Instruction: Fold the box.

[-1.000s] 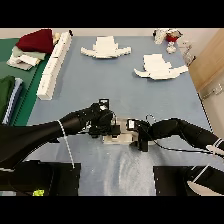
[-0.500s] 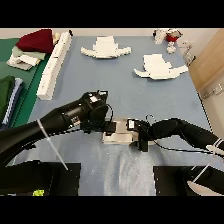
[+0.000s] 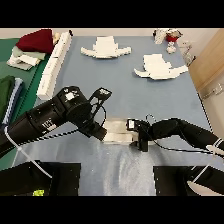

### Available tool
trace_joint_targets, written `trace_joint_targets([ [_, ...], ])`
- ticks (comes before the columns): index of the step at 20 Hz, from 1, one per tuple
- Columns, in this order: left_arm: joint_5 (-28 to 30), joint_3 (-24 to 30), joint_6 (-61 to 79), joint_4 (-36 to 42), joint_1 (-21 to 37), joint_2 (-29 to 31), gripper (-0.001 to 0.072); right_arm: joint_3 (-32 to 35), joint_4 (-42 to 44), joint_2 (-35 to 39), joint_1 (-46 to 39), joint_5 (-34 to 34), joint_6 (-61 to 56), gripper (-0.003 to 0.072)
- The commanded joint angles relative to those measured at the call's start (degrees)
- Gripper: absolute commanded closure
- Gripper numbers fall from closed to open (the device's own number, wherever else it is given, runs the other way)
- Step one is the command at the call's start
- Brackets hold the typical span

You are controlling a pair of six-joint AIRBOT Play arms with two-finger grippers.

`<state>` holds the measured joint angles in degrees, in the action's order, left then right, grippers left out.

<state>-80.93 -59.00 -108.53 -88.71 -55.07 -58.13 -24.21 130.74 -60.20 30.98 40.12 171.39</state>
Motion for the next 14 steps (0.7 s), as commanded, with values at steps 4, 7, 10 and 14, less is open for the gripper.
trace_joint_targets([
  [4, 8.55, 6.97, 23.91, 4.74, 2.89, 5.88, 0.0698, 0.00, 0.02, 0.02, 0.04, -0.02, 0.00, 0.0156],
  [7, 12.31, 15.02, 46.60, 11.26, 7.17, 13.16, 0.0696, 0.00, 0.00, 0.02, 0.04, -0.02, 0.00, 0.0157],
  [10, 18.12, 22.16, 63.36, 21.31, 13.40, 15.26, 0.0013, -0.02, 0.00, 0.02, 0.04, -0.02, 0.00, 0.0156],
  [14, 26.71, 29.22, 86.18, 31.71, 20.41, 14.03, 0.0009, 0.00, 0.00, 0.02, 0.04, -0.02, 0.00, 0.0156],
])
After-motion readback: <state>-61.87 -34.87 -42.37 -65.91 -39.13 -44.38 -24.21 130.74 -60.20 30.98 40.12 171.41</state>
